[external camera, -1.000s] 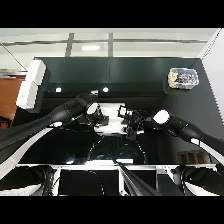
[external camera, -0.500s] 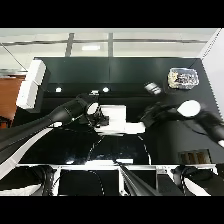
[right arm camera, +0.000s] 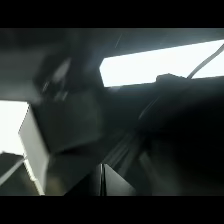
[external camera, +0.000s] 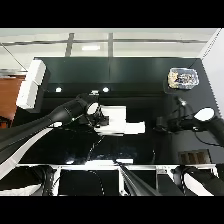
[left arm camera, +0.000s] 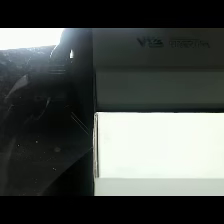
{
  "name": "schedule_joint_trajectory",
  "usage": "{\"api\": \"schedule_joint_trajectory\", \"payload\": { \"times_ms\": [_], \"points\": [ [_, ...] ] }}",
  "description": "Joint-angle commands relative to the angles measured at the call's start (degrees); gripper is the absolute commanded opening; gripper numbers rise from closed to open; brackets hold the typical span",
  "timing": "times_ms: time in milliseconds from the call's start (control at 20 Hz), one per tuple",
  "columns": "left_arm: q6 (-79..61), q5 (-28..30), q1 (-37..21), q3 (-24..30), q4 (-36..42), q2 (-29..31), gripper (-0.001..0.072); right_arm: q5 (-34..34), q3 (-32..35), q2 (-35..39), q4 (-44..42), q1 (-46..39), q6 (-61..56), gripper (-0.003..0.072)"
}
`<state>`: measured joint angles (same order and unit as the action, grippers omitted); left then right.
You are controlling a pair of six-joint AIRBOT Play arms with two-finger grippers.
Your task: Fold the box and place the chain.
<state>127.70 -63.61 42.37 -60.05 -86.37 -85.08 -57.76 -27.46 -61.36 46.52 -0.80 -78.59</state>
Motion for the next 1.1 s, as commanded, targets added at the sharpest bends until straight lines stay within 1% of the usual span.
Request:
{"api": "schedule_joint_trajectory", "payload": {
  "times_ms": [0, 150, 200, 400, 450, 500, 550, 800, 900, 1050],
  "points": [
    [0.0, -0.1, 0.0, 0.0, 0.1, 0.0, 0.0031, 3.0, 1.7, -6.9, -11.2, 6.8, 4.7, 0.0017],
    [0.0, -0.1, 0.0, 0.0, 0.1, 0.0, 0.0031, 7.9, 1.7, -8.4, -18.9, 10.8, 9.8, 0.0017],
    [0.0, -0.1, 0.0, 0.0, 0.0, 0.0, 0.0031, 7.7, 1.4, -8.4, -20.3, 11.1, 11.1, 0.0017],
    [0.0, -0.1, 0.0, 0.0, 0.0, 0.0, 0.0031, 1.2, -1.6, -8.4, -21.0, 11.2, 13.4, 0.002],
    [0.0, -0.1, 0.0, 0.0, 0.0, 0.0, 0.0031, -0.1, -2.4, -8.4, -21.0, 11.2, 13.4, 0.013],
    [0.0, -0.1, 0.0, 0.0, 0.0, 0.0, 0.0031, -1.0, -3.1, -8.4, -21.0, 11.2, 13.4, 0.0428],
    [0.0, -0.1, 0.0, 0.0, 0.0, 0.0, 0.0031, -1.3, -3.6, -8.4, -21.4, 11.2, 13.6, 0.0579],
    [0.0, -1.2, 0.0, 0.0, 0.0, 0.0, 0.0031, -1.4, -4.1, -8.4, -23.2, 11.7, 14.5, 0.0584],
    [0.0, -1.4, 0.0, 0.0, 0.0, 0.0, 0.0031, -1.2, -4.3, -8.4, -24.0, 12.9, 14.9, 0.0584],
    [0.0, -1.4, 0.0, 0.0, 0.0, 0.0, 0.0031, 0.3, -6.4, -8.4, -24.0, 15.7, 14.6, 0.0582]
  ]
}}
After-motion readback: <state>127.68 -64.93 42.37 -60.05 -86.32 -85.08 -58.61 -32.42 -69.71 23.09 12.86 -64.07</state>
